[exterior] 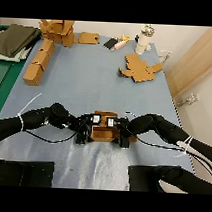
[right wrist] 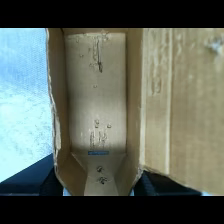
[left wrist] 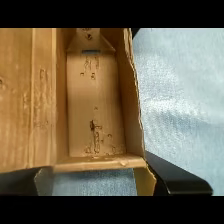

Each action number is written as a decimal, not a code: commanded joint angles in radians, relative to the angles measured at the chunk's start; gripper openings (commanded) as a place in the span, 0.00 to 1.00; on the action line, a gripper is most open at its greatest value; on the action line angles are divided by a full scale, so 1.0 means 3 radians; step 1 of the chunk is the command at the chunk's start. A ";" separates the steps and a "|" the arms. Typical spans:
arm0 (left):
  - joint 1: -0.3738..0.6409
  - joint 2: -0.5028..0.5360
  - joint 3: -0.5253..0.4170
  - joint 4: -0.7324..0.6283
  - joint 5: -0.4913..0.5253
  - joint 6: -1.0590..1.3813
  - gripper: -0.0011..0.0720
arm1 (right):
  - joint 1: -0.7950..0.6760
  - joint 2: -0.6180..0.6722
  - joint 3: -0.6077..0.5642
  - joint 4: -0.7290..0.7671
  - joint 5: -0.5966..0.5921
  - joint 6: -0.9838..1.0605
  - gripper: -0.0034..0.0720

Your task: Fold the box.

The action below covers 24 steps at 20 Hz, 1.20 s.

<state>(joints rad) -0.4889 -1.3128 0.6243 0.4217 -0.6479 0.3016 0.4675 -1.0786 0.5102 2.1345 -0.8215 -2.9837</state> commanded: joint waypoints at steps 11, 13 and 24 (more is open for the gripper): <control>-0.0055 -0.0029 0.0038 0.0106 0.0058 -0.0223 0.76 | 0.0000 -0.0001 -0.0001 0.0000 0.0000 -0.0003 0.72; -0.0055 -0.0029 0.0038 0.0092 0.0033 -0.0223 0.76 | 0.0000 -0.0001 -0.0001 0.0000 0.0000 -0.0003 0.72; -0.0055 -0.0029 0.0038 0.0092 0.0033 -0.0221 0.76 | 0.0000 -0.0001 -0.0001 0.0000 0.0000 -0.0004 0.72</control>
